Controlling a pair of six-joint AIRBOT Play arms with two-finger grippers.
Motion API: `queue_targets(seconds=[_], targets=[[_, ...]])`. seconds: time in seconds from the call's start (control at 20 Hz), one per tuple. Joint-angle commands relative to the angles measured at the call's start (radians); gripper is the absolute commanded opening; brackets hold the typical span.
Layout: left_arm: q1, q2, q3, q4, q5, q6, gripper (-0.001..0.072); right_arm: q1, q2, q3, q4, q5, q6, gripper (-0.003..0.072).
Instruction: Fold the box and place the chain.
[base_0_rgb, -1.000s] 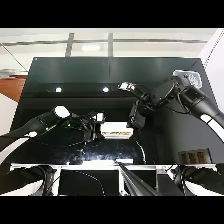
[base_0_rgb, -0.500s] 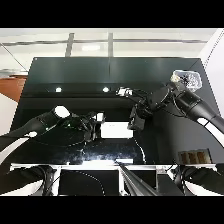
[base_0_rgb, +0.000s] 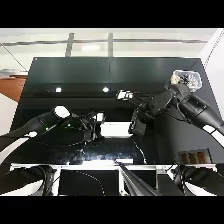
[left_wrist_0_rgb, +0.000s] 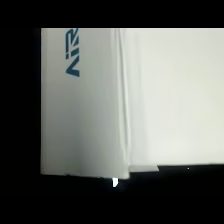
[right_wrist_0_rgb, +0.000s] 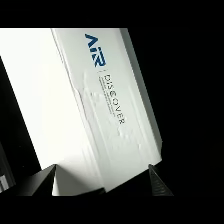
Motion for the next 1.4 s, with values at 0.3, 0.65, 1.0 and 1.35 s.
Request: queue_targets(seconds=[0.3,0.65,1.0,1.35], targets=[[-0.001,0.0,0.001,0.0,0.0,0.0,0.0393,0.036,-0.014,-0.018,-0.08,0.074,0.02,0.0708],[-0.001,0.0,0.001,0.0,-0.001,0.0,0.0393,0.002,0.023,0.016,-0.072,0.071,-0.092,0.0708],[-0.001,0.0,0.001,0.0,-0.001,0.0,0.0393,-0.286,0.23,-0.099,0.092,0.001,-0.041,0.0708],[-0.001,0.0,0.001,0.0,-0.001,0.0,0.0393,-0.18,0.227,-0.346,0.473,0.343,-0.518,0.0709]])
